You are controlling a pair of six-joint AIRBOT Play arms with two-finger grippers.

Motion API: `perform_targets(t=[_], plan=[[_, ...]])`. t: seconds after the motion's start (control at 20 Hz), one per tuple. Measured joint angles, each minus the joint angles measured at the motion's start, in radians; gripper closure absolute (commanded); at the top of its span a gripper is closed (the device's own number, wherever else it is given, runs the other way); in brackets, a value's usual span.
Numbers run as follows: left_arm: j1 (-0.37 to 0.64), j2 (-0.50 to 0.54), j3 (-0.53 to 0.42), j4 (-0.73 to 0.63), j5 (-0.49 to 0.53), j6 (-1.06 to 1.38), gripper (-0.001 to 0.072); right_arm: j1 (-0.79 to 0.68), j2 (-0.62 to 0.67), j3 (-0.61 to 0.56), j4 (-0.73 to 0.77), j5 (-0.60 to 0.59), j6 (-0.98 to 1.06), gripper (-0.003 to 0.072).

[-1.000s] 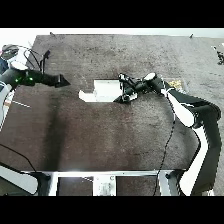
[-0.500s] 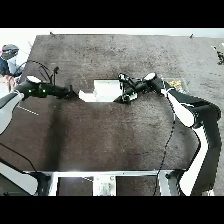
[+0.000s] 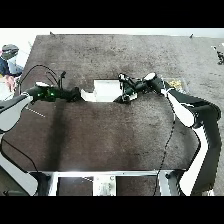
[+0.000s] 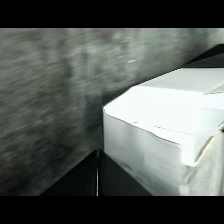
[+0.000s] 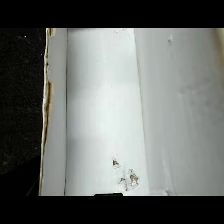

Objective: Fold the box and place the chain.

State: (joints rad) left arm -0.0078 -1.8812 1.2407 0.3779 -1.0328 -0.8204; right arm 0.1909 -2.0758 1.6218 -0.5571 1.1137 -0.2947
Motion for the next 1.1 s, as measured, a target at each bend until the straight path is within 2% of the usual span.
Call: perform_targets(t=[0.25, 0.3, 0.35, 0.75, 0.8, 1.1], plan=[[-0.016, -0.002, 0.011, -0.086, -0.042, 0.032, 0.0694, 0.0, 0.0, 0.0, 0.0, 0.0, 0.0, 0.0223], [-0.016, -0.002, 0.017, -0.093, -0.053, 0.035, 0.0512, 0.0, 0.0, 0.0, 0.0, 0.0, 0.0, 0.0223], [-0.018, -0.003, 0.024, -0.101, -0.068, 0.036, 0.039, 0.0, 0.0, 0.0, 0.0, 0.0, 0.0, 0.0223], [-0.037, 0.0, 0.073, -0.108, -0.134, 0.033, 0.0395, 0.0, 0.0, 0.0, 0.0, 0.0, 0.0, 0.0223], [-0.043, 0.0, 0.085, -0.091, -0.137, 0.016, 0.042, 0.0, 0.0, 0.0, 0.0, 0.0, 0.0, 0.0223], [-0.084, 0.001, 0.14, 0.024, -0.13, -0.109, 0.0417, 0.0, 0.0, 0.0, 0.0, 0.0, 0.0, 0.0223]])
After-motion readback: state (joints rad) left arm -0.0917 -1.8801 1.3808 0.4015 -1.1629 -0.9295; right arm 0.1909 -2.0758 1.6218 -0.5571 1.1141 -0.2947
